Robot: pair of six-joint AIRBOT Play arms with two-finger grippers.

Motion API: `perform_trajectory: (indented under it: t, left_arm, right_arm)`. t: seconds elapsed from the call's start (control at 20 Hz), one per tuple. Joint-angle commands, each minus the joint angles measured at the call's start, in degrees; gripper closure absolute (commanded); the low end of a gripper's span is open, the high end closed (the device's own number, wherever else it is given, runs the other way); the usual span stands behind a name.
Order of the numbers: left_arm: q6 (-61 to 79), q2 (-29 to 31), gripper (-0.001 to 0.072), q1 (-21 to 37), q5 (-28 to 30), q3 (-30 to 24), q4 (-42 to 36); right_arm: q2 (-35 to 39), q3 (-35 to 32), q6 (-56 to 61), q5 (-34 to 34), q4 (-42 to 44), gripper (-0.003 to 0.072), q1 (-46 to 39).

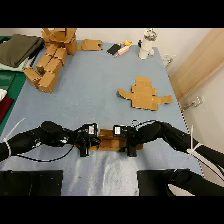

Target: Fold the box.

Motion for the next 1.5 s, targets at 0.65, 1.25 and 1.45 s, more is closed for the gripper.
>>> perform_trajectory:
  t: [0.65, 1.25, 1.45]
  left_arm:
    - [-7.69, 0.37, 0.0487, -0.22, -0.79, 0.39, 4.00]
    - [-112.21, 31.56, 0.0698, 5.77, -3.91, 0.39, 60.83]
    - [-126.60, 32.00, 0.0699, 19.56, -18.18, -0.15, 66.51]
  right_arm:
    - [-0.04, 0.02, -0.02, 0.02, 0.02, 0.0173, 0.02]
    - [-0.04, 0.02, -0.02, 0.02, 0.02, 0.0174, 0.02]
    - [-0.02, 0.02, -0.02, 0.00, 0.02, 0.0173, 0.02]
